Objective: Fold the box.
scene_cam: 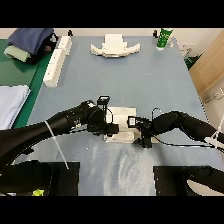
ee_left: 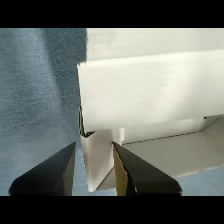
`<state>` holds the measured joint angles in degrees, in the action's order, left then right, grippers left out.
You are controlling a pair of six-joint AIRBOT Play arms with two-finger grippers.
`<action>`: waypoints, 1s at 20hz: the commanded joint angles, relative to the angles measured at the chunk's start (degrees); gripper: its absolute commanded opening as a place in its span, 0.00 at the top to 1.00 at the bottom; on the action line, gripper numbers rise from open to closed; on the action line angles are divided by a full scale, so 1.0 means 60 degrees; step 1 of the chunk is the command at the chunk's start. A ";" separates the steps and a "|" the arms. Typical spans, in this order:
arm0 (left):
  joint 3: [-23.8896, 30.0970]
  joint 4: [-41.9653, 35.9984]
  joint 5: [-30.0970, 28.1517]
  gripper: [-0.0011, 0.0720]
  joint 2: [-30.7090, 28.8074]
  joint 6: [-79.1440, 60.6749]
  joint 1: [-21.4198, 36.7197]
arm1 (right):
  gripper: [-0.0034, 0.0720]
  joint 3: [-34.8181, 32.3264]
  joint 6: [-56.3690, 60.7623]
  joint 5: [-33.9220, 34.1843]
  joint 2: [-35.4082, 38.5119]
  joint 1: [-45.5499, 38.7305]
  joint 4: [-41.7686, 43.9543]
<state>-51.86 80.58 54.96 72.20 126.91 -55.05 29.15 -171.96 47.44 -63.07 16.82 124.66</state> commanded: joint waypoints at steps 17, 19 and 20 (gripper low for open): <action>-0.2200 0.2084 0.2608 0.96 0.2390 0.2532 -0.1129 | 0.29 0.0011 0.0000 -0.0004 0.0007 -0.0004 0.0004; -0.2200 0.2080 0.2594 0.96 0.2390 0.2532 -0.1129 | 0.29 0.0011 0.0000 -0.0004 0.0007 -0.0004 0.0004; -0.2200 0.2080 0.2590 0.96 0.2390 0.2532 -0.1129 | 0.29 0.0011 0.0000 -0.0004 0.0007 -0.0004 0.0000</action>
